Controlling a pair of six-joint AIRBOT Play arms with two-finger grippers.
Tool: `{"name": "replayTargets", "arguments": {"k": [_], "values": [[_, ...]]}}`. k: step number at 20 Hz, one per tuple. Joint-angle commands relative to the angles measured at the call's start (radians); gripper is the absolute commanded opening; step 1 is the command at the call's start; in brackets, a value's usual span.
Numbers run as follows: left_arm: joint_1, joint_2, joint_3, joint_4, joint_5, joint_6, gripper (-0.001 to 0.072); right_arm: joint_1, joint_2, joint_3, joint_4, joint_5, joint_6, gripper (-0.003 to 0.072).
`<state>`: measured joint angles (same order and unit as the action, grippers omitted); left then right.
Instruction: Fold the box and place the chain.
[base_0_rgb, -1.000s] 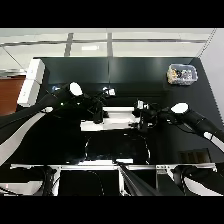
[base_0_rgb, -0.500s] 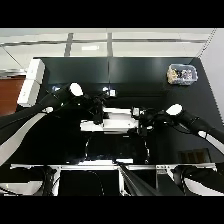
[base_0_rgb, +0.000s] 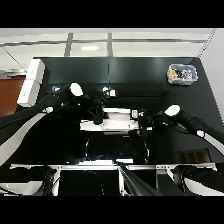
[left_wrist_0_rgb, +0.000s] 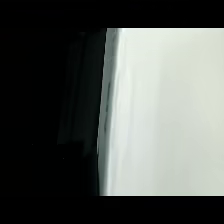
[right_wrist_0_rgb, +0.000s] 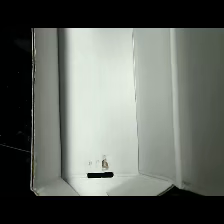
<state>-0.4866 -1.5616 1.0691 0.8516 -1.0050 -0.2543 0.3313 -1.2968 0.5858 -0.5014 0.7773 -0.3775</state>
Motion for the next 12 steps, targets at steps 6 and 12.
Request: {"name": "replayTargets", "arguments": {"k": [6,12], "values": [[0.001,0.001,0.0,0.0,0.001,0.0,0.0023,0.027,-0.005,0.002,-0.031,-0.063,0.059,0.067],[0.001,0.001,0.0,0.0,0.001,0.0,0.0023,0.027,-0.005,0.002,-0.023,-0.075,0.068,0.067]]}}
